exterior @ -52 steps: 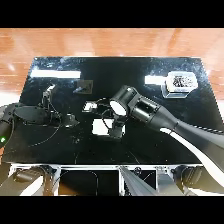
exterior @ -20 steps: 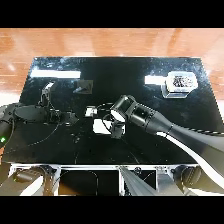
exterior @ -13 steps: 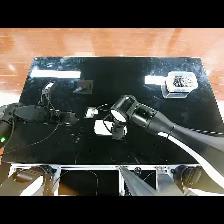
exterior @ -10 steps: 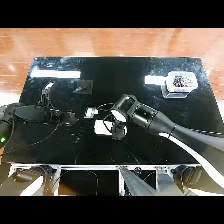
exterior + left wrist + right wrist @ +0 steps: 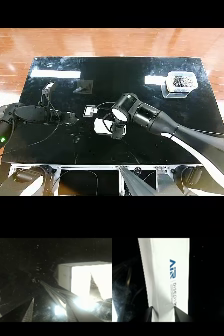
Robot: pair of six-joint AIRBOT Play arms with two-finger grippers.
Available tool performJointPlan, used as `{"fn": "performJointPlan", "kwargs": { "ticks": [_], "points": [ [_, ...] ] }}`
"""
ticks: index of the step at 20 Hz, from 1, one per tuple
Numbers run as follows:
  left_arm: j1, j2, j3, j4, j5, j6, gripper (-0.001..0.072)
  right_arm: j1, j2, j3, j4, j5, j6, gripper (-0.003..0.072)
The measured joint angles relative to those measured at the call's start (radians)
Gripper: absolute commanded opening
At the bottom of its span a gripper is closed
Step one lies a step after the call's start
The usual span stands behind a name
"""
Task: Fold the box and place the chain.
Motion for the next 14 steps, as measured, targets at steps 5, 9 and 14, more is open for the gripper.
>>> {"fn": "performJointPlan", "kwargs": {
  "ticks": [5, 9, 14],
  "points": [
    [0.0, 0.0, 0.0, 0.0, 0.0, 0.0, 0.0507, 0.0, 0.002, 0.002, -0.001, 0.003, 0.0, 0.0311],
    [0.0, 0.0, 0.0, 0.0, 0.002, 0.0, 0.0507, 0.0, 0.005, 0.002, -0.002, 0.016, 0.0, 0.0311],
    [0.0, 0.0, 0.0, 0.0, 0.006, 0.0, 0.0507, 0.0, 0.011, 0.011, -0.006, 0.021, -0.001, 0.0309]
  ]
}}
